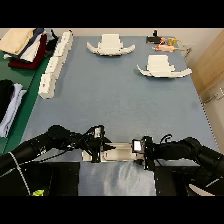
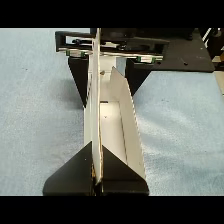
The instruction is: Fold the box.
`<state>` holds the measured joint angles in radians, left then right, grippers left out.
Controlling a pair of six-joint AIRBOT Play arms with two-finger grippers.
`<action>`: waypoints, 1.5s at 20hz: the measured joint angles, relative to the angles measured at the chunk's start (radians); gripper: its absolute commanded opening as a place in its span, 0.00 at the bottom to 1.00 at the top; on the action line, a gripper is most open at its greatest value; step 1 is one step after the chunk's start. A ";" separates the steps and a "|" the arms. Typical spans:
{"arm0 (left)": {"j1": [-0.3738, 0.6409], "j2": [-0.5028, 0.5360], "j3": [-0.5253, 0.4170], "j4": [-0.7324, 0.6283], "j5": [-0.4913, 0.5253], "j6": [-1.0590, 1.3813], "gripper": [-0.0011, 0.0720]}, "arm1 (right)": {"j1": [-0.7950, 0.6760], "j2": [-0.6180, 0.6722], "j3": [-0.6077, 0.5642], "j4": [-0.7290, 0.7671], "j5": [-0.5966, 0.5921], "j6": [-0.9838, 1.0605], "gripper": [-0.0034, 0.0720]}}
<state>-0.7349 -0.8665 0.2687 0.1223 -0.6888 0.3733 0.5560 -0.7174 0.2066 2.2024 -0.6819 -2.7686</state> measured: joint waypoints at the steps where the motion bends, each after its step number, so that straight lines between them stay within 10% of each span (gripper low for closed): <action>1: 0.000 0.000 0.000 -0.001 0.000 0.000 0.04 | 0.000 0.000 0.000 0.000 0.000 0.000 0.60; 16: 0.000 0.000 0.005 -0.007 0.002 -0.020 0.07 | 0.000 0.000 0.000 0.000 0.000 0.000 0.60; 18: 0.000 -0.005 0.000 0.025 0.015 -0.034 0.77 | 0.000 0.000 0.000 0.000 0.000 0.000 0.60; 28: 0.020 0.134 0.005 0.206 0.068 -0.460 0.77 | 0.000 0.000 0.000 0.000 0.000 0.000 0.60; 29: 0.031 0.177 0.004 0.289 0.050 -0.573 0.72 | 0.000 0.000 0.000 0.000 0.000 0.000 0.60; 30: 0.043 0.222 0.004 0.351 0.025 -0.687 0.46 | 0.000 0.000 0.000 0.000 0.000 0.000 0.60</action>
